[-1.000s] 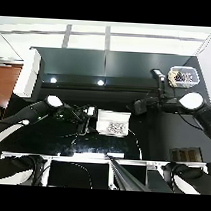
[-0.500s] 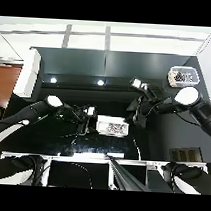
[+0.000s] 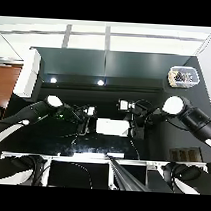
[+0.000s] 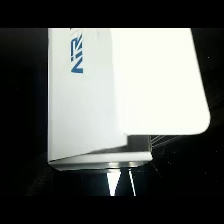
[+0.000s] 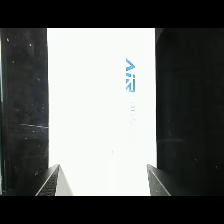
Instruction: Fold the box and place the chain.
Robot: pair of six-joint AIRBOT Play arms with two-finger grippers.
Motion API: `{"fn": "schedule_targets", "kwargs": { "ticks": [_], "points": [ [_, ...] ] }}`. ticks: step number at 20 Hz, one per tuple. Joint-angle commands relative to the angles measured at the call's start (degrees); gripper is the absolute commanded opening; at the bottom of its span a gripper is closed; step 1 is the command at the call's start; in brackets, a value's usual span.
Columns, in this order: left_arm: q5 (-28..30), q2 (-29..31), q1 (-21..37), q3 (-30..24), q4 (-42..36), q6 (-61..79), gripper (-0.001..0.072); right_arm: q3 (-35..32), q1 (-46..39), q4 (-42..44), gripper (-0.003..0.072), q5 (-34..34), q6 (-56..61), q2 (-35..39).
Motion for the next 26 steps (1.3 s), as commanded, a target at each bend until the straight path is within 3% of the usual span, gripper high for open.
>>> {"fn": "schedule_targets", "kwargs": {
  "ticks": [1,9,11,12,13,26],
  "points": [
    [0.0,0.0,0.0,0.0,0.0,0.0,0.0466,-0.9,1.9,-0.2,0.0635,-3.2,-0.7,0.0],
    [0.0,0.0,0.0,0.0,0.0,0.0,0.0466,-0.9,3.1,-0.3,0.0632,-7.2,-0.9,-0.2],
    [0.0,0.0,0.0,0.0,0.0,0.0,0.0466,-0.9,3.1,-0.2,0.0353,-7.2,-0.9,-0.2],
    [0.0,0.0,0.0,0.0,0.0,0.0,0.0466,-0.9,3.1,-0.2,0.0263,-7.2,-0.9,-0.2],
    [0.0,0.0,0.0,0.0,0.0,0.0,0.0466,-0.9,3.1,-0.2,0.0243,-7.2,-0.9,-0.2],
    [0.0,0.0,0.0,0.0,0.0,0.0,0.0466,-2.2,3.1,0.0,0.0246,-5.9,-0.2,-0.2]
  ]
}}
